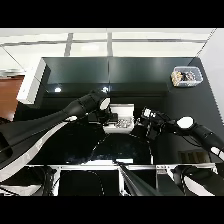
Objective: Fold the box and place the chain.
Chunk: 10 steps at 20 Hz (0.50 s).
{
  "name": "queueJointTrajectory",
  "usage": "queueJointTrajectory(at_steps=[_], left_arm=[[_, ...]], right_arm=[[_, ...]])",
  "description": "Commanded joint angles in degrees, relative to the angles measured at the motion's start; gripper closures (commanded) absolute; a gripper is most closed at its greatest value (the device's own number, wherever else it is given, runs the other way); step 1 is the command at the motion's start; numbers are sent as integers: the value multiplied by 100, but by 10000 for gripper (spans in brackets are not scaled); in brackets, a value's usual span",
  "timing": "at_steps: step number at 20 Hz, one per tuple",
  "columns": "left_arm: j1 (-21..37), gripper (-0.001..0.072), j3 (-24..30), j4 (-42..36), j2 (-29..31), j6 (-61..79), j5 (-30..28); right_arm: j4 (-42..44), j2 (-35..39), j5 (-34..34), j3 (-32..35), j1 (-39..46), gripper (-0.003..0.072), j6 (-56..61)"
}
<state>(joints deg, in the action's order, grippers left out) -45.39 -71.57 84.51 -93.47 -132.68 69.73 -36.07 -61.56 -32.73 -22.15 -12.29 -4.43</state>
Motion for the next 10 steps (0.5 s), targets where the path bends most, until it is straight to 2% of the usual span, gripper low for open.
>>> queueJointTrajectory(at_steps=[1, 3, 6, 10], left_arm=[[2, 675, 0, 2, -2, 2, 0], [2, 675, 0, 2, -2, 2, -2], [2, 675, 0, 4, -2, 2, -24], [2, 675, 0, 2, -2, 2, -17]], right_arm=[[-31, 267, -160, -195, 11, 657, 807], [-109, 619, -358, -457, 57, 657, 1766], [-105, 1266, -1499, -1040, 302, 658, 2389], [225, 1849, -2841, -2251, 470, 657, 3670]])
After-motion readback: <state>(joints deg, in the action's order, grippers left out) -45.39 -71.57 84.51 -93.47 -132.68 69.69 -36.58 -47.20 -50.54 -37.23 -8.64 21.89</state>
